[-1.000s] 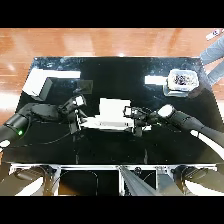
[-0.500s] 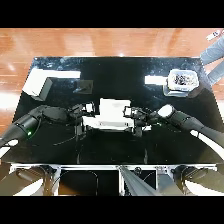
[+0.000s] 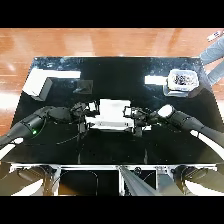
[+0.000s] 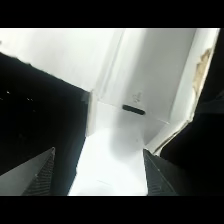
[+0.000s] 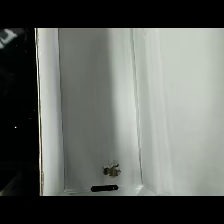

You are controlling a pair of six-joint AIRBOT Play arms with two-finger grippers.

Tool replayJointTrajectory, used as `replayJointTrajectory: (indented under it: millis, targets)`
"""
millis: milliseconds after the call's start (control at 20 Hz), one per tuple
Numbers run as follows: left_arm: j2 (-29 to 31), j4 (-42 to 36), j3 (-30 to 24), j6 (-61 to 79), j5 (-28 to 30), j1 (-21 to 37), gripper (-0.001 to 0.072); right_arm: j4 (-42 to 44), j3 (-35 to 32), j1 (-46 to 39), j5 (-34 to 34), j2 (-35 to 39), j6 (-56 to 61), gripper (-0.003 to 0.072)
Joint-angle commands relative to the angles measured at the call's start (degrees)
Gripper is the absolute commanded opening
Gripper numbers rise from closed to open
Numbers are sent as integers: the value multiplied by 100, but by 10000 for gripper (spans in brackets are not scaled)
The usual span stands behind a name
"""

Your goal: Fold the box and place the chain.

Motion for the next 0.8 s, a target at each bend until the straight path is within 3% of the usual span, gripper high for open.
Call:
replayJointTrajectory:
  millis: [0, 500, 750]
  targets:
    - [-72, 15, 44, -2, 52, -120, 617, 7, -2, 4, -24, -4, 22, 607]
    - [-201, 251, 229, -2, 507, -111, 608, 7, -2, 4, -26, -4, 22, 607]
    - [-369, 55, 229, -2, 422, -120, 606, 7, -2, 4, -26, -4, 22, 607]
